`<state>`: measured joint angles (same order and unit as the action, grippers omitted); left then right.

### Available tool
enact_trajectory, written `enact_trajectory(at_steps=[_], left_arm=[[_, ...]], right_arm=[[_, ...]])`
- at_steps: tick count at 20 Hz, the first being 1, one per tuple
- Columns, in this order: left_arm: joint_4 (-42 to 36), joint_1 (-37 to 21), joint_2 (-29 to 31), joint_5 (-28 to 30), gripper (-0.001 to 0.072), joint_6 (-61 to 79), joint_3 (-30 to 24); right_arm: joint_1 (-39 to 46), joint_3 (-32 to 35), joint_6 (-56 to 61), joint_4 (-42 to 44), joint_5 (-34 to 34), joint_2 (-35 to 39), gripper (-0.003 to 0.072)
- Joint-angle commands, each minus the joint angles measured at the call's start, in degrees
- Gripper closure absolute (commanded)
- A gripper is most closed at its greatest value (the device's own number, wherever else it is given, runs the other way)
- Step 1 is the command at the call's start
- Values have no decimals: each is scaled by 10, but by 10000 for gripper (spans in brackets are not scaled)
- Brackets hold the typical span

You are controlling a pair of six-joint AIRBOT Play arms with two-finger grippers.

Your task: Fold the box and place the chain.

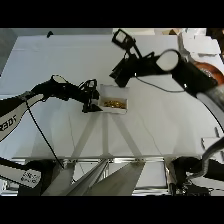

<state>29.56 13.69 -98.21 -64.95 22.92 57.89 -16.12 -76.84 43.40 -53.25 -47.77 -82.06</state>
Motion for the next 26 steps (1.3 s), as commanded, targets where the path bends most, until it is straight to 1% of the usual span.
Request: enact_trajectory(at_steps=[1,4,7,10,11,12,13,15,18,20,22,25,26], left_arm=[[0,0,0,0,365,0,0],[0,0,0,0,365,0,0],[0,0,0,0,365,0,0],[0,0,0,0,365,0,0],[0,0,0,0,365,0,0],[0,0,0,0,365,0,0],[0,0,0,0,365,0,0],[0,0,0,0,365,0,0],[0,0,0,0,365,0,0],[0,0,0,0,365,0,0],[0,0,0,0,365,0,0],[0,0,0,0,365,0,0],[0,0,0,0,365,0,0]], right_arm=[[38,-113,227,-79,-166,-104,451],[32,-126,225,-64,-246,-168,450],[17,-126,181,-12,-309,-191,447],[1,-125,123,40,-323,-181,378],[-7,-125,109,41,-321,-175,369],[-18,-125,96,35,-321,-170,346],[-28,-122,89,24,-314,-166,343],[-47,-102,82,-11,-263,-153,342],[-70,-42,69,-79,-132,-117,340],[-82,8,65,-120,-61,-86,340],[-92,44,60,-133,-23,-61,341],[-100,54,60,-140,-6,-52,356],[-103,54,60,-141,-2,-51,396]])
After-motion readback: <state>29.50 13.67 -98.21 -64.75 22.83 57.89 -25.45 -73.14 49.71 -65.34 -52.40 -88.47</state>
